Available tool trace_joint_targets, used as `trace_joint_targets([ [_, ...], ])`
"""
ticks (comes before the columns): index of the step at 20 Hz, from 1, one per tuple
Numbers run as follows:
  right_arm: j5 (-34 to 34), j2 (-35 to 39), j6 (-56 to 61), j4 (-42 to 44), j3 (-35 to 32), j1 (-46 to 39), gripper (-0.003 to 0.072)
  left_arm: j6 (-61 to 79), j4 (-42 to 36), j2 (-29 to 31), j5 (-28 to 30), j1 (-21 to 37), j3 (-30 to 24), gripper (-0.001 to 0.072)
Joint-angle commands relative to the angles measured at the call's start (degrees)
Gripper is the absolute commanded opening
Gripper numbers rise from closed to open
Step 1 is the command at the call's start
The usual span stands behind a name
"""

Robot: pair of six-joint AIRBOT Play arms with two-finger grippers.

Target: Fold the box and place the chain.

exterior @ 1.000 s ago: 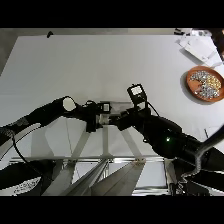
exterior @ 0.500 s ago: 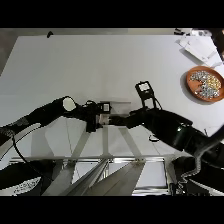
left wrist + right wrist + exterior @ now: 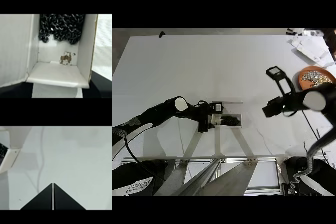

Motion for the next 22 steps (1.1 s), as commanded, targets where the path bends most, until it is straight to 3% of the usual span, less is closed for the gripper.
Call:
trace_joint_targets([
  [1,3.41,-8.48,-20.83,12.59,8.11,-8.22,0.0003,0.0,0.0,0.02,0.0,0.02,0.04,0.0292],
  [5,3.67,-22.1,-30.36,14.93,18.03,-5.35,0.0004,0.0,0.0,0.02,0.0,0.02,0.04,0.0292],
  [10,-2.1,-29.38,-43.71,26.45,19.52,1.79,0.0005,0.0,0.0,0.02,0.0,0.02,0.02,0.0292],
  [16,3.26,-31.58,-50.01,26.97,19.52,6.45,0.0005,0.0,0.0,0.02,0.0,0.02,0.04,0.0292],
  [21,9.01,-28.28,-47.78,19.56,19.5,10.08,0.0013,0.0,0.0,0.02,0.0,0.02,0.02,0.0292],
  [22,9.29,-27.41,-47.76,18.58,19.45,10.45,0.0062,0.0,0.0,0.02,0.0,0.02,0.02,0.0292],
])
